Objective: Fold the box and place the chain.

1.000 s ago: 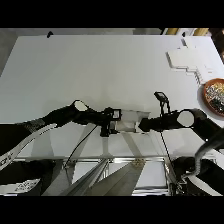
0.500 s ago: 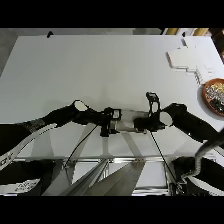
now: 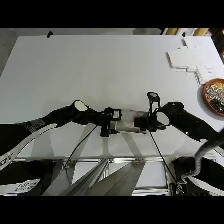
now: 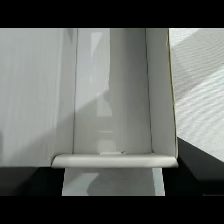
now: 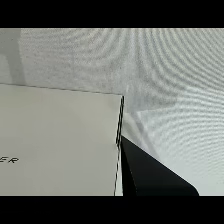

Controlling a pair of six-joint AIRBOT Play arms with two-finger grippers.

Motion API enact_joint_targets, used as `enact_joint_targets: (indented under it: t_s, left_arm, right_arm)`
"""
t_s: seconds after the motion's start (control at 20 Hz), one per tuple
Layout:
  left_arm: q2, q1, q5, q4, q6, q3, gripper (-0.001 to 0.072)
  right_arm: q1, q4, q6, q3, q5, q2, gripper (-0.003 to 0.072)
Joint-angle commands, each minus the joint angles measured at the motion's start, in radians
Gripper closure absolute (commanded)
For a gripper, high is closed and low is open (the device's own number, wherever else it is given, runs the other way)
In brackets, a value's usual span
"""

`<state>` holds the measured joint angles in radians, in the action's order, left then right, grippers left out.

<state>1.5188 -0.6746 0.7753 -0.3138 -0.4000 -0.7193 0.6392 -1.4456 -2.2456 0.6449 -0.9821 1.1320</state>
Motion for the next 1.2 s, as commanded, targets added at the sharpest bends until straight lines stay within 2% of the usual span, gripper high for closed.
enact_joint_targets:
  t_s: [0.0,0.35,0.5,0.55,0.7,0.75,0.85,1.0,1.1,1.15]
  left_arm:
    - [0.0,0.0,0.0,0.0,0.0,0.0,0.0319]
    - [0.0,0.0,0.0,0.0,0.0,0.0,0.0319]
    - [0.0,0.0,0.0,0.0,0.0,0.0,0.0319]
    - [0.0,0.0,0.0,0.0,0.0,0.0,0.0319]
    - [0.0,0.0,0.0,0.0,0.0,0.0,0.0319]
    - [0.0,0.0,0.0,0.0,0.0,0.0,0.0319]
    - [0.0,0.0,0.0,0.0,0.0,0.0,0.0319]
    - [0.0,0.0,0.0,0.0,0.0,0.0,0.0319]
    - [0.0,0.0,0.0,0.0,0.0,0.0,0.0319]
    - [0.0,0.0,0.0,0.0,0.0,0.0,0.0319]
  right_arm:
    - [0.018,-0.015,-0.01,0.002,0.0,0.001,0.0517]
    - [0.06,-0.021,-0.009,0.002,0.008,0.056,0.0493]
    - [0.06,-0.039,-0.009,0.006,0.006,0.056,0.0547]
    - [0.06,-0.043,-0.009,0.007,0.005,0.055,0.0658]
    - [0.06,-0.044,-0.008,0.007,0.005,0.055,0.0671]
    - [0.06,-0.044,-0.005,0.007,0.006,0.055,0.0653]
    - [0.06,-0.056,-0.005,0.019,0.002,0.054,0.0495]
    - [0.06,-0.106,-0.006,0.065,-0.034,0.053,0.0482]
    - [0.06,-0.112,-0.01,0.072,-0.034,0.054,0.037]
    - [0.06,-0.117,-0.01,0.072,-0.034,0.055,0.0368]
